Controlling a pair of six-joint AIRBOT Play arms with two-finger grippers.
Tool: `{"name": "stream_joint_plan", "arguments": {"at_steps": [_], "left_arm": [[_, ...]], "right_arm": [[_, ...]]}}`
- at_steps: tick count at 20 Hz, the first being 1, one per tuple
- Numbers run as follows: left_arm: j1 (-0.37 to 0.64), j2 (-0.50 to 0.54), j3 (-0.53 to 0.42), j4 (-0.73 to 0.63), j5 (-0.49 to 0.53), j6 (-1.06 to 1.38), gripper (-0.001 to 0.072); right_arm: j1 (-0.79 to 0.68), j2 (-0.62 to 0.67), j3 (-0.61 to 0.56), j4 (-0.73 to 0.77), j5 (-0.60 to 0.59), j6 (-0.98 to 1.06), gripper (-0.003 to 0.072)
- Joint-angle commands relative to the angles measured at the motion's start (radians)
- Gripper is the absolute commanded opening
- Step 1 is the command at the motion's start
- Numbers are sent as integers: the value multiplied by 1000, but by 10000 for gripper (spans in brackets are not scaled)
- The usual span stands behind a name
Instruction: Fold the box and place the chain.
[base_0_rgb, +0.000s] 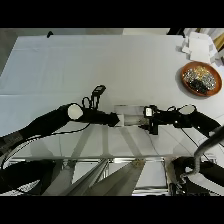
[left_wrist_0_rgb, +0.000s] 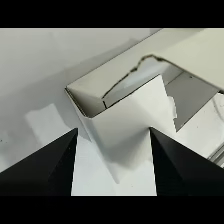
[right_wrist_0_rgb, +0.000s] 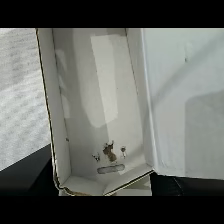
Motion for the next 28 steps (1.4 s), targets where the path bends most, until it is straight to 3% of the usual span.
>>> {"name": "stream_joint_plan", "arguments": {"at_steps": [1,3,9,16,21,26,27,28], "left_arm": [[-8,-31,61,156,-55,-211,499],[-19,-51,108,227,-87,-309,499],[-46,-136,280,396,-337,-562,488],[-83,-236,438,431,-451,-774,427],[-108,-349,559,503,-631,-878,427],[-116,-356,559,566,-623,-915,426],[-117,-356,559,570,-604,-929,399],[-121,-356,559,580,-585,-929,327]], "right_arm": [[1,0,1,0,0,0,401],[1,0,1,0,0,0,401],[1,0,1,0,0,0,401],[1,0,1,0,0,0,401],[1,0,1,0,0,0,401],[1,0,1,0,0,0,401],[1,0,1,0,0,0,401],[1,0,1,0,0,0,401]]}}
